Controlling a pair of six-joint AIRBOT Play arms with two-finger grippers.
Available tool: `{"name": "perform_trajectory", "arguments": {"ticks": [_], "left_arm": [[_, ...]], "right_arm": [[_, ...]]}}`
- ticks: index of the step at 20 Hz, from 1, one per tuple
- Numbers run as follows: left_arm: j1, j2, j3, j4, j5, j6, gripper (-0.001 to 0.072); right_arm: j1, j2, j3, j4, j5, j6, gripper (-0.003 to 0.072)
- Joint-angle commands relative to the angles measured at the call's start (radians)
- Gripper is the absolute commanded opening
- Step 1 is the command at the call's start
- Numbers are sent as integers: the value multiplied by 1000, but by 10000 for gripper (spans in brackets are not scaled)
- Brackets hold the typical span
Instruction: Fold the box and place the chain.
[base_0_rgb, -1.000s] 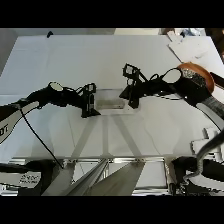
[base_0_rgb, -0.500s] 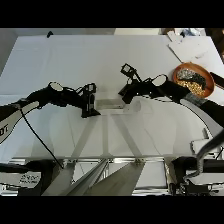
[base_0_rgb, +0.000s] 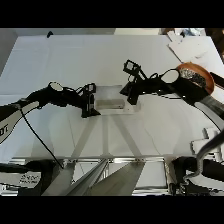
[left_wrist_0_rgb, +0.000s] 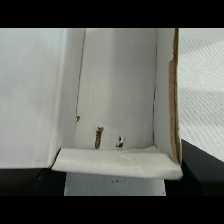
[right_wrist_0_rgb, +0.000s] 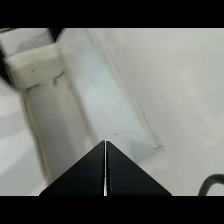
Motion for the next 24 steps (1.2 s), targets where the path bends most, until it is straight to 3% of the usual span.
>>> {"name": "perform_trajectory", "arguments": {"ticks": [1, 3, 4, 5, 6, 10, 15, 22, 24], "left_arm": [[0, 0, 0, 0, 15, 0, 153], [0, 0, 0, 0, 15, 0, 153], [0, 0, 0, 0, 15, 0, 153], [0, 0, 0, 0, 15, 0, 153], [0, 0, 0, 0, 14, 0, 153], [0, 0, 0, 0, 15, 0, 153], [0, 0, 0, 0, 15, 0, 153], [0, 0, 0, 0, 15, 0, 153], [0, 0, 0, 0, 15, 0, 153]], "right_arm": [[-1, 112, 0, -291, 161, -62, 17], [-1, 110, -5, -393, 164, -62, 28], [3, 101, -12, -401, 145, -62, 114], [12, 87, -19, -399, 110, -62, 273], [25, 65, -19, -399, 73, -62, 326], [61, -23, -19, -400, -51, -72, 325], [65, -84, -19, -389, -72, -96, 325], [67, -144, -19, -251, -72, -97, 315], [75, -145, -19, -249, -71, -97, 257]]}}
